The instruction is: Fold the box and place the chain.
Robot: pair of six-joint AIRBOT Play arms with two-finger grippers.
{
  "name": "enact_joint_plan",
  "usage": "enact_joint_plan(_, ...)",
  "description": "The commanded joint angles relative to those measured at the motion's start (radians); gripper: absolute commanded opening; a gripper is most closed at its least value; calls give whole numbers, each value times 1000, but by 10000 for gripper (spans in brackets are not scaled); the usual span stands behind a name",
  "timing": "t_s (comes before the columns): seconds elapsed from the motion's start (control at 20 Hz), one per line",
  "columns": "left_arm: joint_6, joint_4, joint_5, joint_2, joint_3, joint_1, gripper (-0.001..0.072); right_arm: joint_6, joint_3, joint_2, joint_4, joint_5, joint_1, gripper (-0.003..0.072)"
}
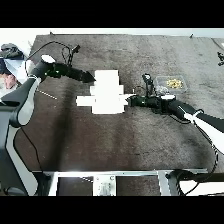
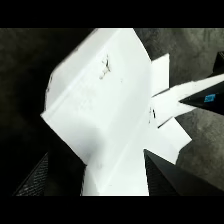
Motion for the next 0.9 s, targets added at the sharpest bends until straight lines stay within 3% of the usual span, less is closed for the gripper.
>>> enact_joint_plan(0.0, 3, -61, -68, -50, 13, -9, 631, -2, 0, 0, 0, 0, 1, -33)
enact_joint_plan(0.45, 17, -74, -114, -106, 15, -31, 626, -17, 0, 0, 0, -8, 0, -32)
enact_joint_plan(0.5, 28, -75, -122, -106, 15, -31, 552, -17, 0, 0, 0, -8, 0, -32)
enact_joint_plan(0.6, 32, -76, -127, -106, 15, -31, 526, -17, 0, 0, 0, -8, 0, -32)
enact_joint_plan(0.65, 35, -77, -140, -106, 15, -31, 473, -17, 0, 0, 0, -7, 0, -32)
enact_joint_plan(0.8, 45, -80, -154, -108, 15, -31, 465, -17, 0, 0, 0, -8, 0, -32)
enact_joint_plan(0.85, 50, -80, -154, -109, 15, -31, 392, -17, 0, 0, 0, -8, 0, -32)
